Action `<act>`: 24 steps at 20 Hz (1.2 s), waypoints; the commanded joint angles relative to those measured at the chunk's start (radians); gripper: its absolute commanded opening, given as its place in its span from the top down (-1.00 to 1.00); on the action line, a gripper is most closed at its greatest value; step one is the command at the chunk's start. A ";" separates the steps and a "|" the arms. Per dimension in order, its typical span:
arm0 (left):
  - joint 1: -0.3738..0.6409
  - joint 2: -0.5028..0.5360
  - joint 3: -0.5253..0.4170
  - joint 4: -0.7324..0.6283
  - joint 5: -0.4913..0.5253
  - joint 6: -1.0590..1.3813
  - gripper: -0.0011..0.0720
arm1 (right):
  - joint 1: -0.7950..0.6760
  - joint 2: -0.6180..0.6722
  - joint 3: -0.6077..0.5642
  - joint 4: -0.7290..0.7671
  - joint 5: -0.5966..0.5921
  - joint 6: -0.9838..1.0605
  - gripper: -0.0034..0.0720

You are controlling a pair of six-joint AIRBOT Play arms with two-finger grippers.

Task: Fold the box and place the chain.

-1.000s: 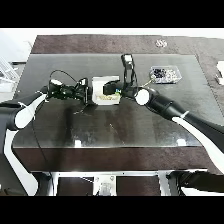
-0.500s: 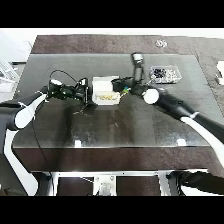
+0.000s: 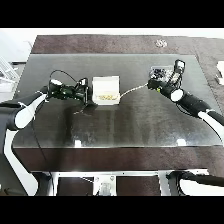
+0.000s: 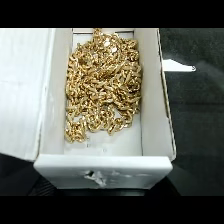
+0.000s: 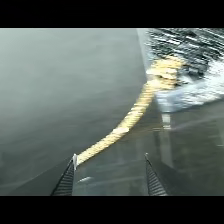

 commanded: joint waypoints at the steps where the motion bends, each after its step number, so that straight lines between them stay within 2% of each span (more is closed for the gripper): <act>1: 0.000 0.001 0.000 0.000 0.000 0.000 -0.15 | -0.026 -0.132 0.063 0.003 -0.059 0.030 -0.44; 5: 0.001 0.001 0.000 0.000 0.000 0.000 -0.15 | -0.023 -0.249 0.200 0.003 -0.036 0.122 -0.44; 8: 0.000 0.001 0.000 0.000 0.000 0.000 -0.15 | -0.023 -0.291 0.254 0.038 -0.009 0.129 -0.44; 10: 0.000 0.001 0.000 0.000 0.000 0.000 -0.15 | -0.019 -0.314 0.275 0.084 -0.002 0.129 -0.38; 11: 0.000 0.001 0.000 0.000 0.000 0.000 -0.15 | -0.016 -0.326 0.283 0.091 -0.001 0.129 -0.26; 13: 0.000 0.001 0.000 0.000 0.000 0.000 -0.15 | -0.013 -0.352 0.298 0.117 0.006 0.148 -0.17; 16: 0.000 0.001 0.000 0.000 0.000 0.000 -0.15 | -0.014 -0.358 0.302 0.135 0.005 0.151 -0.11; 17: 0.000 0.001 0.000 0.000 0.000 0.000 -0.15 | -0.019 -0.358 0.302 0.136 0.005 0.151 0.13; 18: 0.000 0.001 0.000 0.000 0.000 0.000 -0.15 | -0.022 -0.358 0.303 0.135 0.002 0.151 0.54; 19: 0.000 0.001 0.000 0.000 0.000 0.000 -0.15 | -0.026 -0.357 0.303 0.136 -0.005 0.152 0.86; 22: 0.001 0.001 0.000 0.000 0.000 0.000 -0.15 | -0.032 -0.333 0.305 0.136 -0.012 0.155 0.86; 24: 0.000 0.001 0.000 0.000 0.000 0.000 -0.15 | -0.019 -0.262 0.305 0.135 -0.005 0.154 0.87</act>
